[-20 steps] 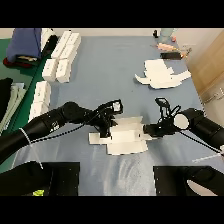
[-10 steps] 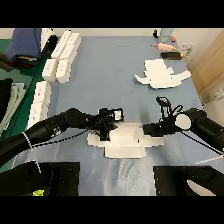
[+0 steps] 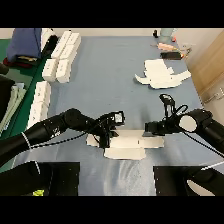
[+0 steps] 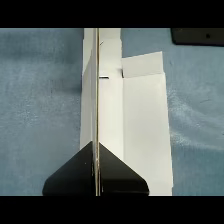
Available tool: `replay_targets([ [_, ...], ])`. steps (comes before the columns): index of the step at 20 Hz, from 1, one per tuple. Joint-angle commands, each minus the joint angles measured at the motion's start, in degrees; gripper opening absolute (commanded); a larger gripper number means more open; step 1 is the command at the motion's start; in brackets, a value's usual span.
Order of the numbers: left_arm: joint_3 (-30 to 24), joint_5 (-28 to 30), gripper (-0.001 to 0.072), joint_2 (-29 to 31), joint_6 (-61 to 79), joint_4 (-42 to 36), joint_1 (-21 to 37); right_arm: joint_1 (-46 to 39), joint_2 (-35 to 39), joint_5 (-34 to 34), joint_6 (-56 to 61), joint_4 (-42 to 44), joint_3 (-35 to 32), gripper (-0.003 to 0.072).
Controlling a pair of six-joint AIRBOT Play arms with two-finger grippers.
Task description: Fold the box.
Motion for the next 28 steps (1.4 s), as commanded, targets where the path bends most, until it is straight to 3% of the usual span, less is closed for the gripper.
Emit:
replay_targets([
  [1, 0.07, -0.66, 0.0014, 0.63, -2.19, 0.46, 0.09, -0.02, 0.33, 0.02, 0.20, -0.46, 0.04, 0.0003],
  [16, 2.78, 3.06, 0.0015, 0.57, -5.25, 0.59, 0.63, -0.02, 0.33, 0.04, 0.15, -1.25, 0.04, 0.0003],
  [28, 2.05, -2.80, 0.0016, -0.79, -5.75, 0.44, 0.85, -0.02, 0.33, 0.02, 0.15, -1.22, 0.04, 0.0003],
])
